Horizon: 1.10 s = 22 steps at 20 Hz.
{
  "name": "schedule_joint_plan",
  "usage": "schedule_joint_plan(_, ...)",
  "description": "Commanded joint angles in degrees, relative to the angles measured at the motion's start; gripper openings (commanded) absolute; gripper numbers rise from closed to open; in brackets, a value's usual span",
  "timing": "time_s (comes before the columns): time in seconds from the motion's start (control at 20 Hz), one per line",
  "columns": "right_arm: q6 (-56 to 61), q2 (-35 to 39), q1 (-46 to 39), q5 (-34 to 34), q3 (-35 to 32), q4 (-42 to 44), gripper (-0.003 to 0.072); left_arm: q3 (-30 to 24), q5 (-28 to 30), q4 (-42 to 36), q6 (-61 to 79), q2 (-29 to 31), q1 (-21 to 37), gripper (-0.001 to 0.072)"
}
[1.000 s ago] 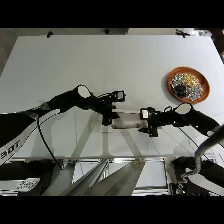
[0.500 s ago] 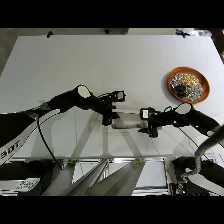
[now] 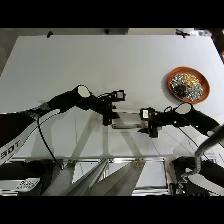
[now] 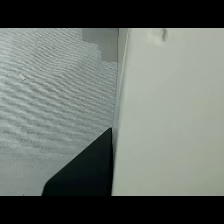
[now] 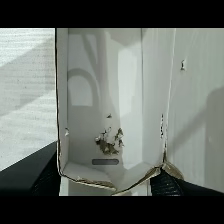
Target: Fold the box and place the chain.
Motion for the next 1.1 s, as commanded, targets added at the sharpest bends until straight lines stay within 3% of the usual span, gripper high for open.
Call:
schedule_joint_plan(0.0, 0.0, 0.07, 0.07, 0.0, 0.02, 0.02, 0.0415, 0.02, -0.2, -0.57, 0.02, 0.02, -0.04, 0.001)
schedule_joint_plan(0.3, 0.0, 0.07, 0.07, 0.0, 0.02, 0.02, 0.0415, 0.02, -0.22, -1.01, 0.0, 0.04, -0.02, 0.0011)
schedule_joint_plan(0.35, 0.0, 0.07, 0.07, 0.0, 0.02, 0.02, 0.0415, 0.02, -0.33, -0.98, 0.0, 0.15, -0.02, 0.0048)
schedule_joint_plan(0.4, 0.0, 0.07, 0.07, 0.0, 0.02, 0.02, 0.0415, 0.02, -0.61, -0.96, 0.0, 0.44, 0.04, 0.0207)
schedule_joint_plan(0.45, 0.0, 0.07, 0.07, 0.0, 0.02, 0.02, 0.0415, 0.02, -0.79, -0.96, -0.28, 0.96, 0.17, 0.0414)
schedule_joint_plan(0.5, 0.0, 0.07, 0.07, 0.0, 0.02, 0.02, 0.0415, 0.02, -0.98, -0.79, -1.31, 1.68, 0.31, 0.0535)
schedule_joint_plan(0.55, 0.0, 0.07, 0.07, 0.0, 0.02, 0.02, 0.0414, 0.02, -1.46, -0.22, -2.62, 2.71, 0.59, 0.0572)
schedule_joint_plan(0.85, 0.0, 0.07, 0.07, 0.02, 0.02, 0.02, 0.0414, 0.02, -9.07, 14.73, -14.99, 9.51, 4.31, 0.0572)
schedule_joint_plan(1.05, 0.0, 0.07, 0.07, 0.04, 0.02, 0.02, 0.0414, 0.02, -17.11, 19.43, -21.44, 11.93, 8.13, 0.0571)
